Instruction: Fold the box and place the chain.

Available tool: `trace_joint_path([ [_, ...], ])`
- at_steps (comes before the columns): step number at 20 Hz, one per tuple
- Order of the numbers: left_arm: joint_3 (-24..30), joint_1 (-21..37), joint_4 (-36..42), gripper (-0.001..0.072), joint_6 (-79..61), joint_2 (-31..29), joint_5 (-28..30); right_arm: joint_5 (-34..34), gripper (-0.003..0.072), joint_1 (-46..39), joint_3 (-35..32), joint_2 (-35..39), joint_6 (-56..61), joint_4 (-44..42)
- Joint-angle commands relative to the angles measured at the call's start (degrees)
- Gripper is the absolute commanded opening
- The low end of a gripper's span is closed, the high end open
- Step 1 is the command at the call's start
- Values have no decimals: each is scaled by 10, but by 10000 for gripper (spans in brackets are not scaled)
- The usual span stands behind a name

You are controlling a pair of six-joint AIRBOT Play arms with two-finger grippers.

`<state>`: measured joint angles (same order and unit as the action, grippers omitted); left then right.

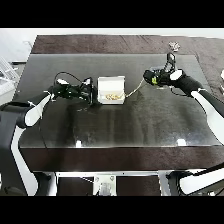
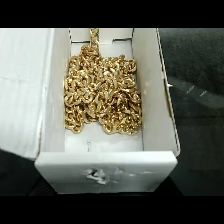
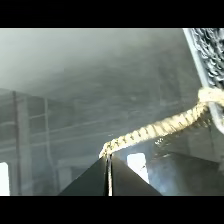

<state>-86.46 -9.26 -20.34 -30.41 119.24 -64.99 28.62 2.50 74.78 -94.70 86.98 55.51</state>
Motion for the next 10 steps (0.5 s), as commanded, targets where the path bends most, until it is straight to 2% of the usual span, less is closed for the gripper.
trace_joint_path([
  [1,0,0,0,542,0,0,0,-4,1,15,1,63,-7,18],
  [10,0,0,0,543,0,0,0,17,1,115,1,191,-37,52],
])
